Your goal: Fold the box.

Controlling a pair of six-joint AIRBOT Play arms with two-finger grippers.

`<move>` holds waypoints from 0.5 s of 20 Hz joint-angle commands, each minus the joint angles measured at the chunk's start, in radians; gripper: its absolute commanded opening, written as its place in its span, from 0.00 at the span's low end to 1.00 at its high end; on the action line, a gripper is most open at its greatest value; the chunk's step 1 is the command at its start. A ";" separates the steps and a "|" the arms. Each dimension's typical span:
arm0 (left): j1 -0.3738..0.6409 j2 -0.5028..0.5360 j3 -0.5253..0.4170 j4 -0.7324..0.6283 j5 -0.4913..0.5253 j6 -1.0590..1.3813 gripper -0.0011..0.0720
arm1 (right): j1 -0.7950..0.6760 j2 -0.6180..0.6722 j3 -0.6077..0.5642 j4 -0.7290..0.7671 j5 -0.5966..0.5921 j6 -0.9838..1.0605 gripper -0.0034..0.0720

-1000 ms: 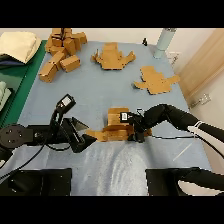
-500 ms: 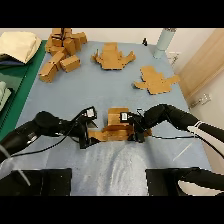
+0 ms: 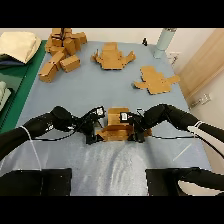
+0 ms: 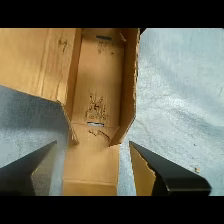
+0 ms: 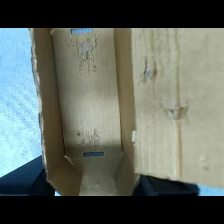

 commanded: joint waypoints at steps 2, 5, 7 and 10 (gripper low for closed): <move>-0.026 -0.028 0.008 -0.038 0.011 0.008 0.57 | 0.000 0.000 0.001 0.000 0.000 0.000 0.84; -0.046 -0.028 0.011 -0.042 0.048 0.008 0.57 | 0.000 0.000 0.000 0.000 0.000 0.000 0.84; -0.060 -0.028 0.016 -0.043 0.066 0.008 0.31 | 0.000 0.000 0.000 0.000 0.000 0.000 0.84; -0.083 -0.028 0.032 -0.057 0.063 0.008 0.23 | 0.000 0.000 0.000 0.000 0.000 0.000 0.84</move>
